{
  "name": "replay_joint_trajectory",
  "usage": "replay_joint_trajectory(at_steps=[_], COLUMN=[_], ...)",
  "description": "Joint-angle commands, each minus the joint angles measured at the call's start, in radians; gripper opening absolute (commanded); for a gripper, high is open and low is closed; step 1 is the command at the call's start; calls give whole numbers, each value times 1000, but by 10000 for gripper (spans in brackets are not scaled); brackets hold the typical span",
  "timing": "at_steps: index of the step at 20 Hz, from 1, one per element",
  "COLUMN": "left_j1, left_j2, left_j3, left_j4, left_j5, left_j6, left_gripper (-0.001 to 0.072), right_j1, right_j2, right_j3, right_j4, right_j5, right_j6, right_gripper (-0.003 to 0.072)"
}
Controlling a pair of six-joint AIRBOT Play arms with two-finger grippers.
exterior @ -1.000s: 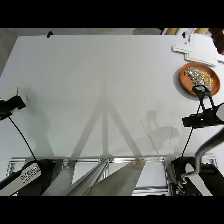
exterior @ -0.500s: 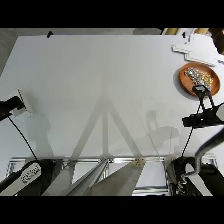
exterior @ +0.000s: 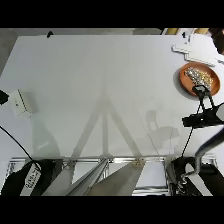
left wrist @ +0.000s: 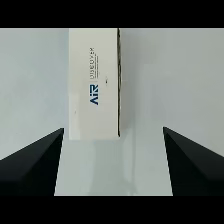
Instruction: Fold the box and place the chain.
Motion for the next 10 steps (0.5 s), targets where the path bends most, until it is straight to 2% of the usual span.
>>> replay_joint_trajectory(at_steps=[1,10], left_j1=[0,0], left_j2=[37,-15], left_j3=[1,0], left_j4=[-3,-4], left_j5=[-31,2], left_j6=[0,0], left_gripper=[695,695], right_j1=[0,0], right_j2=[1,1], right_j3=[0,1], right_j4=[0,0], right_j5=[0,0], right_j6=[0,0], right_gripper=[22,22])
